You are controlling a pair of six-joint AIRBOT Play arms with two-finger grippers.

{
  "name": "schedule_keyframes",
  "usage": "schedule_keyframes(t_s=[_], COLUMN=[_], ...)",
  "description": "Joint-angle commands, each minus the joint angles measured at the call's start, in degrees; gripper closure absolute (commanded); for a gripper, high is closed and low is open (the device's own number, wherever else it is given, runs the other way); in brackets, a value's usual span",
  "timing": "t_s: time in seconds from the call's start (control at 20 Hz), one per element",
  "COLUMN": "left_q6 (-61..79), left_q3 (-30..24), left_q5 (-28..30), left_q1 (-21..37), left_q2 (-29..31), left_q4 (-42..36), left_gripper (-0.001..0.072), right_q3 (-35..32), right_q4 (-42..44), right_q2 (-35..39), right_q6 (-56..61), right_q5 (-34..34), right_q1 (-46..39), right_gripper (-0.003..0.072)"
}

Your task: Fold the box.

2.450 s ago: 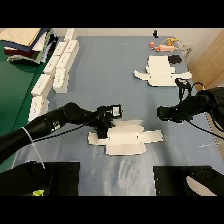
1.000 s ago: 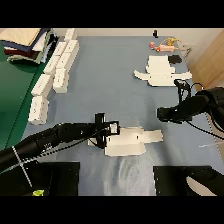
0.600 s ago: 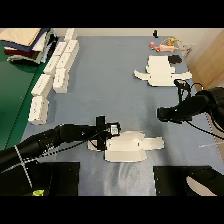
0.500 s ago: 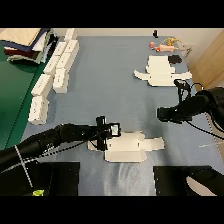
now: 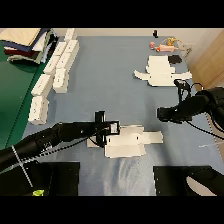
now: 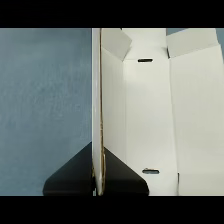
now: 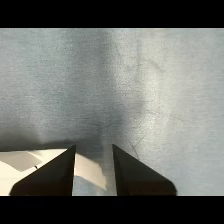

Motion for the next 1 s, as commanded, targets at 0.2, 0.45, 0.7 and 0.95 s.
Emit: schedule_keyframes(t_s=[0.2, 0.45, 0.7, 0.95], left_q6=[0.0, -0.2, -2.5, -2.4], left_q3=[0.2, 0.2, 0.2, 0.2], left_q5=[-1.7, -2.2, -2.6, -3.1], left_q1=[0.8, 0.7, 0.7, 0.8], left_q2=[-1.0, -4.1, -4.0, -0.6], left_q4=[2.1, 1.9, 1.7, 1.7], left_gripper=[0.0696, 0.0695, 0.0696, 0.0696], right_q3=[0.0, 0.0, 0.0, 0.0], right_q4=[0.0, 0.0, 0.0, 0.0], right_q2=[0.0, 0.0, 0.0, 0.0], right_q6=[0.0, 0.0, 0.0, 0.0], right_q5=[0.6, 0.6, 0.6, 0.6], right_q1=[0.0, 0.0, 0.0, 0.0], right_gripper=[0.0341, 0.0341, 0.0341, 0.0341])
